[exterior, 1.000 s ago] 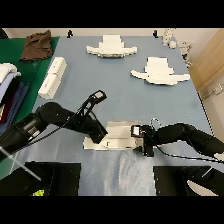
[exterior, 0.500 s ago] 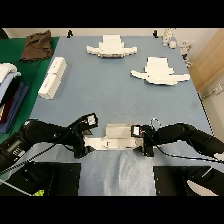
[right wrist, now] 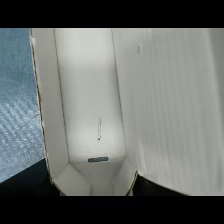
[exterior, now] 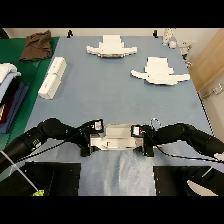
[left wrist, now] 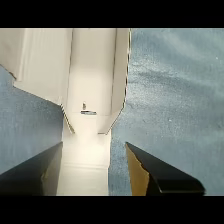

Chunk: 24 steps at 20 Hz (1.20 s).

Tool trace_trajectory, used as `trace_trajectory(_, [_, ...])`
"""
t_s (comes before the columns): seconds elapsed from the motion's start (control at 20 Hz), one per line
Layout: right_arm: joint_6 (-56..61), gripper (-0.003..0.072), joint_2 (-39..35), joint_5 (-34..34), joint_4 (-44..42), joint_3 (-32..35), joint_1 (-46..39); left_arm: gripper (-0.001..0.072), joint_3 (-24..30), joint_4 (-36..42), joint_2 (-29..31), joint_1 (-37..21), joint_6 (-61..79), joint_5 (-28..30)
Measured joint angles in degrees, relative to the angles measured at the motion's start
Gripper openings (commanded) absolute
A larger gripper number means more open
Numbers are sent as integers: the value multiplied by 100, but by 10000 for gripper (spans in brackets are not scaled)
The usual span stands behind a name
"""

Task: Fold the box.

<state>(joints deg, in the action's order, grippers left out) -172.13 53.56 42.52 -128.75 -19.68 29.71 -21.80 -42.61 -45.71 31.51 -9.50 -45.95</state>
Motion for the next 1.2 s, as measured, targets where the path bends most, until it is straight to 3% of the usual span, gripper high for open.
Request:
trace_trajectory(0.1, [0, 514, 0, 0, -2, 0, 0, 566, -7, 138, -190, 26, 168, 151])
trace_trajectory(0.2, [2, 513, -2, 0, 0, 0, 0, 309, -7, 304, -315, 122, 345, 262])
trace_trajectory(0.25, [0, 514, 0, 0, -2, 0, 0, 228, -11, 372, -354, 179, 428, 326])
trace_trajectory(0.45, [2, 514, 0, 0, -2, 0, 0, 196, -11, 581, -442, 334, 721, 566])
trace_trajectory(0.5, [2, 514, 0, 0, -2, 0, 0, 45, -11, 656, -461, 365, 763, 603])
trace_trajectory(0.55, [2, 514, 0, 0, 0, 0, 2, 36, -11, 721, -481, 396, 807, 623])
trace_trajectory(0.9, [2, 514, -2, 2, 0, 0, 0, 38, -55, 1189, -804, 597, 1185, 761])
trace_trajectory(0.95, [2, 514, 0, 0, 0, 0, 2, 149, -59, 1228, -831, 605, 1213, 780])
trace_trajectory(1.0, [2, 514, -2, 0, -2, 0, 0, 379, -68, 1255, -852, 612, 1241, 802])
trace_trajectory(1.2, [2, 514, -2, 2, 0, 0, 0, 395, -76, 1309, -892, 634, 1274, 855])
